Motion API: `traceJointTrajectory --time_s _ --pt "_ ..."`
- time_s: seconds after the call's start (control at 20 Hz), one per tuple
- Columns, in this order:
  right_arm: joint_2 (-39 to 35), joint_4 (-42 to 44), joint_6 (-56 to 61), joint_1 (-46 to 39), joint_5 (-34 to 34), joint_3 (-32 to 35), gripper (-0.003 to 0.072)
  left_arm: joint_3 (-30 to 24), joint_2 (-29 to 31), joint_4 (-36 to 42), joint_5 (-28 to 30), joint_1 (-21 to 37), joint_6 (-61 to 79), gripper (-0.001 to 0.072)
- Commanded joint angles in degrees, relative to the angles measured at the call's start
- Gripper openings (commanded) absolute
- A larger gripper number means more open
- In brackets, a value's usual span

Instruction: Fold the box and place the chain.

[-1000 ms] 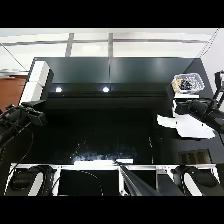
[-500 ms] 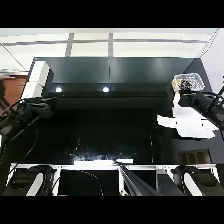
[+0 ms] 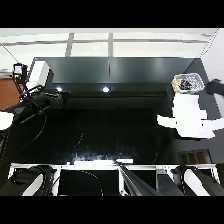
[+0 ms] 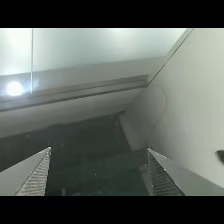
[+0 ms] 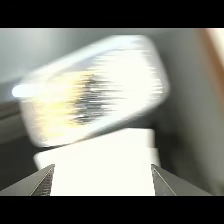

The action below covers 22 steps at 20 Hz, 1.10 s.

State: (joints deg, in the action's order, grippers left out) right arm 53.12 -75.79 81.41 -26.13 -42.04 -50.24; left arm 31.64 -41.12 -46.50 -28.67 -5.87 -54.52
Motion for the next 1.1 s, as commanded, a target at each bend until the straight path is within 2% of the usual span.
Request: traceJointTrajectory --time_s 0.0,0.25,0.4,0.5,0.6,0.7,0.8,0.9,1.05 --pt "8.13 -7.19 4.90 -14.95 -7.87 -7.72 0.0720 1.05 -1.25 0.02 -0.15 -0.22 0.55 0.0714" --pt "16.44 -4.68 2.56 -29.40 -14.01 -9.03 0.0720 0.87 -1.25 0.13 -0.20 -0.24 0.15 0.0712" --pt "24.63 3.30 -6.62 -32.98 -20.72 -13.68 0.0720 0.87 -1.25 0.11 -1.53 -0.24 0.17 0.0712" --pt "30.08 10.01 -15.26 -34.21 -26.82 -18.25 0.0720 0.87 -1.25 0.13 -1.75 -0.24 0.11 0.0713" --pt "35.47 17.20 -23.32 -34.84 -36.57 -22.64 0.0720 0.87 -1.25 0.13 -1.95 -0.24 0.11 0.0713" --pt "39.98 18.47 -25.11 -34.69 -43.63 -25.27 0.0720 0.87 -1.25 0.13 -1.81 -0.24 0.13 0.0713" --pt "42.73 18.34 -26.16 -34.45 -45.22 -25.35 0.0720 0.87 -1.25 0.13 -1.81 -0.24 0.13 0.0712" --pt "44.17 17.25 -26.95 -34.05 -43.74 -25.35 0.0720 0.87 -1.25 0.13 -1.84 -0.24 0.11 0.0713" --pt "44.57 12.22 -28.28 -32.72 -43.23 -25.33 0.0684 0.87 -1.25 0.15 -1.86 -0.24 0.11 0.0713"
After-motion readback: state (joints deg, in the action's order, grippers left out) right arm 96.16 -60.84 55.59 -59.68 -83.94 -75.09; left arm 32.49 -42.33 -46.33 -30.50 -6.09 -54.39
